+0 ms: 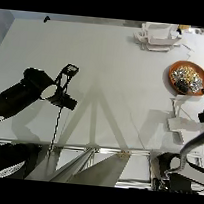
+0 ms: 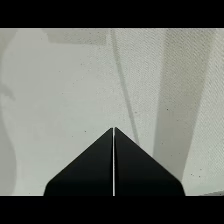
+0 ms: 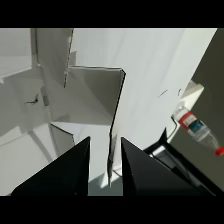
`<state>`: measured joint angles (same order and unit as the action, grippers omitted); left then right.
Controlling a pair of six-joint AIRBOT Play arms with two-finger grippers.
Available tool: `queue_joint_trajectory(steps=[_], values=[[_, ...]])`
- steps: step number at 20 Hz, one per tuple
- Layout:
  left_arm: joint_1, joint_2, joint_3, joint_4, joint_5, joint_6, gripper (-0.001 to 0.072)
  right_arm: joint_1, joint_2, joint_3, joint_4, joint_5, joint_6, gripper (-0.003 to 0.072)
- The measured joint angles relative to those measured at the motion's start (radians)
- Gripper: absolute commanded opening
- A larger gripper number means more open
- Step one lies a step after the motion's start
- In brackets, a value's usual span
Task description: Fold the box and place the chain.
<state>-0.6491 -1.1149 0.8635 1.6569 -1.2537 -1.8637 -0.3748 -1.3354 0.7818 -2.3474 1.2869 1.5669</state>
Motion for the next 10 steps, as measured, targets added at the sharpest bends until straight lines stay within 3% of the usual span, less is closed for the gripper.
queue_joint_trajectory(steps=[2,7,10], values=[[0.0,0.0,0.0,0.0,0.0,0.0,0.001,-0.001,-0.026,0.0,-0.045,0.02,0.026,0.0016],[0.0,0.0,0.0,0.0,0.0,0.0,0.001,0.027,-0.029,0.0,-0.085,0.059,0.033,0.0016],[0.0,0.0,0.0,0.0,0.0,0.0,0.001,0.109,0.044,0.0,0.009,0.063,0.027,0.0015]])
